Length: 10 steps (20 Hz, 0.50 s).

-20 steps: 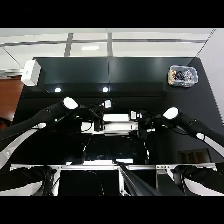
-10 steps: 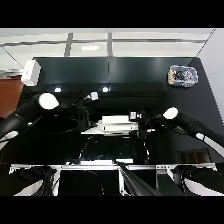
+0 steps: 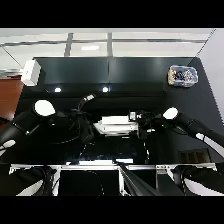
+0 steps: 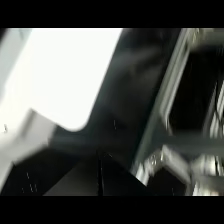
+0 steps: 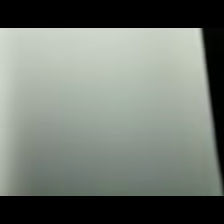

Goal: Fold the box and place the chain.

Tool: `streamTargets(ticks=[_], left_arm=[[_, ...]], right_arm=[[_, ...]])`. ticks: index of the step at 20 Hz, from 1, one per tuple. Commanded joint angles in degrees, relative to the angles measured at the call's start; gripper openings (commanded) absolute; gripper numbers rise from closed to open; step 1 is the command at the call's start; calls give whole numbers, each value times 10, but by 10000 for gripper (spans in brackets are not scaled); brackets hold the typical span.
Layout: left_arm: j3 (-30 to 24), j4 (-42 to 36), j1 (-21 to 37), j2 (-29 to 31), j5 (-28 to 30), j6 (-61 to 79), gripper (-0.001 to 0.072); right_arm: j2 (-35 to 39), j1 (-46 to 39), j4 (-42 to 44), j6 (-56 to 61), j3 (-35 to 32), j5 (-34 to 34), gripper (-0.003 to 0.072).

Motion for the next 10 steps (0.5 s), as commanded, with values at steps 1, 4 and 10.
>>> streamTargets(ticks=[1, 4, 10], left_arm=[[-13, -129, -33, -7, 230, 18, 27], [2, -121, -27, -36, 341, 26, 26], [47, -28, -21, -156, 189, 25, 27]], right_arm=[[0, 0, 0, 0, 0, 0, 157], [0, 0, 0, 0, 0, -1, 157], [0, 0, 0, 4, 0, -5, 157]])
